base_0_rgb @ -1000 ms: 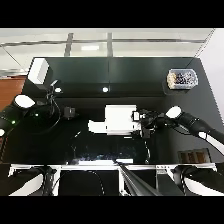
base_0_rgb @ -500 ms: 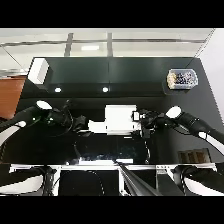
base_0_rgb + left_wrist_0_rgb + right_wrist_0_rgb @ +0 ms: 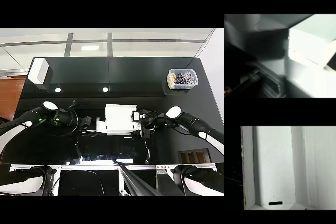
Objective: Fold the box and place the chain.
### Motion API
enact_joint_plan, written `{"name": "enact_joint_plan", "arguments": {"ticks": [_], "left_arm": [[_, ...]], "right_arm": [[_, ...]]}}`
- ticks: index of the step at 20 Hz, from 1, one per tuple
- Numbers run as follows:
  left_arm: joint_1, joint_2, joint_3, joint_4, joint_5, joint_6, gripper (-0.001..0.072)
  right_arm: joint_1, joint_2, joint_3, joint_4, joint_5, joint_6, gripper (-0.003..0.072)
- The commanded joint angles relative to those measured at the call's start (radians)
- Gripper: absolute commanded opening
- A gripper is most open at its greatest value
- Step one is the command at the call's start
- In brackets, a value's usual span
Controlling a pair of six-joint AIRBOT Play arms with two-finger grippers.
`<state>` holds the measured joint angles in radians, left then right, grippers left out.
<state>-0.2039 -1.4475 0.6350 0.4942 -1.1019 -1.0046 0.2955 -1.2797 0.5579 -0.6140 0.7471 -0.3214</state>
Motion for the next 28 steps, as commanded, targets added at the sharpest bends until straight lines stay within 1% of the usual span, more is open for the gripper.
{"name": "enact_joint_plan", "arguments": {"ticks": [1, 2, 9, 11, 13, 16, 17, 18, 19, 22, 26, 28], "left_arm": [[-0.003, -0.001, 0.028, -0.021, -0.01, 0.036, 0.0592], [-0.003, -0.001, 0.044, -0.021, -0.01, 0.036, 0.0649], [-0.005, -0.001, 0.128, -0.043, -0.069, 0.036, 0.065], [-0.005, -0.001, 0.137, -0.071, -0.09, 0.037, 0.065], [-0.007, -0.001, 0.137, -0.104, -0.105, 0.038, 0.0628], [-0.032, -0.001, 0.137, -0.106, -0.115, 0.041, 0.0616], [-0.043, -0.001, 0.137, -0.106, -0.115, 0.041, 0.0563], [-0.053, -0.001, 0.137, -0.106, -0.117, 0.041, 0.0439], [-0.056, -0.001, 0.138, -0.106, -0.119, 0.041, 0.0403], [-0.056, 0.0, 0.152, -0.086, -0.132, 0.037, 0.0403], [-0.078, 0.002, 0.215, 0.028, -0.131, -0.082, 0.0403], [-0.098, 0.002, 0.249, 0.063, -0.124, -0.122, 0.0403]], "right_arm": [[0.0, 0.0, 0.0, 0.0, 0.0, 0.0, 0.0128], [0.0, 0.0, 0.0, 0.0, 0.0, 0.0, 0.0128], [0.0, 0.0, 0.0, 0.0, 0.0, 0.0, 0.0129], [0.0, 0.0, 0.0, 0.0, 0.0, 0.0, 0.0128], [0.0, 0.0, 0.0, 0.0, 0.0, 0.0, 0.0129], [0.0, 0.0, 0.0, 0.0, 0.0, 0.0, 0.0128], [0.0, 0.0, 0.0, 0.0, 0.0, 0.0, 0.0129], [0.0, 0.0, 0.0, 0.0, 0.0, 0.0, 0.0128], [0.0, 0.0, 0.0, 0.0, 0.0, 0.0, 0.0129], [0.0, 0.0, 0.0, 0.0, 0.0, 0.0, 0.0128], [0.0, 0.0, 0.0, 0.0, 0.0, 0.0, 0.0128], [0.0, 0.0, 0.0, 0.0, 0.0, 0.0, 0.0128]]}}
